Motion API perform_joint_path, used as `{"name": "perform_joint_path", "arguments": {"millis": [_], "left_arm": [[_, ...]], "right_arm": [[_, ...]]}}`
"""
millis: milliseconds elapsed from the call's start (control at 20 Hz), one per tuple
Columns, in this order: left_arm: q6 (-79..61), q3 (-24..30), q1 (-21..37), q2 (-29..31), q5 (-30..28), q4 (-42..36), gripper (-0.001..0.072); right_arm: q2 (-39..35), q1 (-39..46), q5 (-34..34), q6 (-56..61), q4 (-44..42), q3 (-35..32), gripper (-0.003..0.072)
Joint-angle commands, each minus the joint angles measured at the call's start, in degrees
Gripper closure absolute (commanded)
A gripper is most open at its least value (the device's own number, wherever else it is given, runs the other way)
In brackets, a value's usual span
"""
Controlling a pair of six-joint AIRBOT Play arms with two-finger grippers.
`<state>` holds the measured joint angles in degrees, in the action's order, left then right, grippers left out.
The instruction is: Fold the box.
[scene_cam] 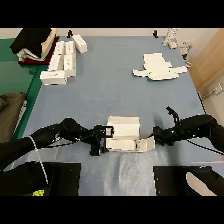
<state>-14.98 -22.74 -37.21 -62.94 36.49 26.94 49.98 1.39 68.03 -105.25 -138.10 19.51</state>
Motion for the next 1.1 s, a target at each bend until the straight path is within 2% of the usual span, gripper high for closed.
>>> {"name": "perform_joint_path", "arguments": {"millis": [0,50,150,200,250,450,750,800,1050], "left_arm": [[0.0,0.0,0.0,0.0,0.0,0.0,0.0238],[0.0,0.0,0.0,0.0,0.0,0.0,0.0239],[0.0,0.0,0.0,0.0,0.0,0.0,0.0239],[0.0,0.0,0.0,0.0,0.0,0.0,0.0238],[0.0,0.0,0.0,0.0,0.0,0.0,0.0239],[0.0,0.0,0.0,0.0,0.0,0.0,0.0239],[0.0,0.0,0.0,0.0,0.0,0.0,0.0239],[0.0,0.0,0.0,0.0,0.0,0.0,0.0239],[0.0,0.0,0.0,0.0,0.0,0.0,0.0239]], "right_arm": [[-4.9,-1.0,1.9,3.1,-0.2,0.8,0.0405],[-6.0,-1.6,2.0,3.3,-0.2,0.8,0.0330],[-7.6,-4.0,1.2,3.3,-0.4,1.0,0.0325],[-7.9,-5.5,0.8,3.3,-0.4,1.2,0.0222],[-8.0,-7.1,0.1,3.3,-0.3,1.5,0.0155],[-6.8,-14.7,-7.0,6.8,1.9,1.6,0.0173],[-1.3,-27.1,-12.5,16.6,9.5,5.8,0.0184],[-0.4,-29.1,-13.0,18.8,11.9,7.0,0.0264],[5.1,-38.6,-11.8,37.6,29.5,14.8,0.0272]]}}
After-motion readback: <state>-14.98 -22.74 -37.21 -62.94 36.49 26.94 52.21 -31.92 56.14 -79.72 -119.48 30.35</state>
